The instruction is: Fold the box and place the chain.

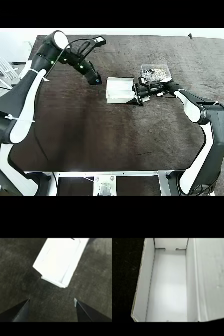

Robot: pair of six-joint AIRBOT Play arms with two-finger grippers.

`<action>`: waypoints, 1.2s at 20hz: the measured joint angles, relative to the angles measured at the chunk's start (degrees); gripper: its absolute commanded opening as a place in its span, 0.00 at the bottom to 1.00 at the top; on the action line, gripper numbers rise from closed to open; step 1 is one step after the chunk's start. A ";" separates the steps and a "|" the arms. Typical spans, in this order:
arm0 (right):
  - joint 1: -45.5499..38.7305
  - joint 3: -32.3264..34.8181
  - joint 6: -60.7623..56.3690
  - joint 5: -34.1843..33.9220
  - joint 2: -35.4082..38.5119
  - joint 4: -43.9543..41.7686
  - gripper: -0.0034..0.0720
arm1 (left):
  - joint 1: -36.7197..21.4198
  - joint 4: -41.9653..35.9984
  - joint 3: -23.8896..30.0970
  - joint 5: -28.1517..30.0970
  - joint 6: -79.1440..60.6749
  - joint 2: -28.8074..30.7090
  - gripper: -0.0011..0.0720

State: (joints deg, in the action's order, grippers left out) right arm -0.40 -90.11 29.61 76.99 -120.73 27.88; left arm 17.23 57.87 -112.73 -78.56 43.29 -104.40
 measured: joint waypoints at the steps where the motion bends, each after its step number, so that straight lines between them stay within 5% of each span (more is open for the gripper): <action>1: 0.00 0.00 0.00 -0.02 0.00 0.02 0.82 | -0.42 -1.01 0.61 -0.22 -2.49 -0.17 0.87; 11: 0.00 0.00 0.00 0.00 0.00 0.00 0.82 | -3.85 -14.78 17.73 8.33 -37.03 -0.81 0.87; 13: 0.00 0.00 0.00 -0.02 0.00 0.02 0.82 | -4.07 -15.61 20.15 10.45 -42.84 -0.83 1.00; 24: 0.00 0.00 0.00 -0.02 0.00 0.02 0.82 | -3.89 -22.67 25.05 17.49 -56.22 -3.37 1.00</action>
State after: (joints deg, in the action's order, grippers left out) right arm -0.40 -90.11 29.61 76.97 -120.73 27.90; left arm 13.34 35.20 -87.68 -61.08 -12.93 -107.77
